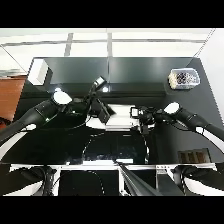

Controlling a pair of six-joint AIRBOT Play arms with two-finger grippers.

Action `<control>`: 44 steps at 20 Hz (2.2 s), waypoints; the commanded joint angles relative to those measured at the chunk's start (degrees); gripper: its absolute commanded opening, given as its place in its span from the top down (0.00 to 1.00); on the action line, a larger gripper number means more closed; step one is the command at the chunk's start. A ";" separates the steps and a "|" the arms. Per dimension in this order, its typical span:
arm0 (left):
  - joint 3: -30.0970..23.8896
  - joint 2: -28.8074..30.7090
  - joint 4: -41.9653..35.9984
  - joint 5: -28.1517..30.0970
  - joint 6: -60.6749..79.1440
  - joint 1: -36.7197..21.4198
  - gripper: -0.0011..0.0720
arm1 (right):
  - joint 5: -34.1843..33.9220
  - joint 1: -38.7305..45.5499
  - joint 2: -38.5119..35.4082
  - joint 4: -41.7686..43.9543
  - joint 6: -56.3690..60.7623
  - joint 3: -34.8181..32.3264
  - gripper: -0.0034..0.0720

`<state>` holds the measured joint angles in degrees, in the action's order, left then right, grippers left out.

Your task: Fold the box and place the chain.

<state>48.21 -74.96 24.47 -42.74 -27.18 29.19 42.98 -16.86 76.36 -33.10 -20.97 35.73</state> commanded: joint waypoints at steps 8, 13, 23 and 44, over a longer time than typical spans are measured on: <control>6.88 -11.67 19.61 1.36 -13.84 -0.24 0.96 | 0.07 -0.04 0.00 0.04 1.05 -0.04 0.64; 7.50 -13.66 19.41 -1.05 -13.86 -0.15 0.96 | 0.07 -0.04 0.00 0.04 1.03 -0.02 0.64; 3.41 5.33 32.79 -6.12 -23.41 -12.76 0.96 | 0.07 -0.04 0.00 0.07 1.05 -0.02 0.64; -9.66 5.01 22.18 3.67 24.26 -2.95 0.02 | 0.11 -0.07 0.00 0.07 1.05 -0.04 0.64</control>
<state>38.04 -67.37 46.50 -42.11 -4.89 23.68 43.05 -16.86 76.36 -33.04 -19.92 35.68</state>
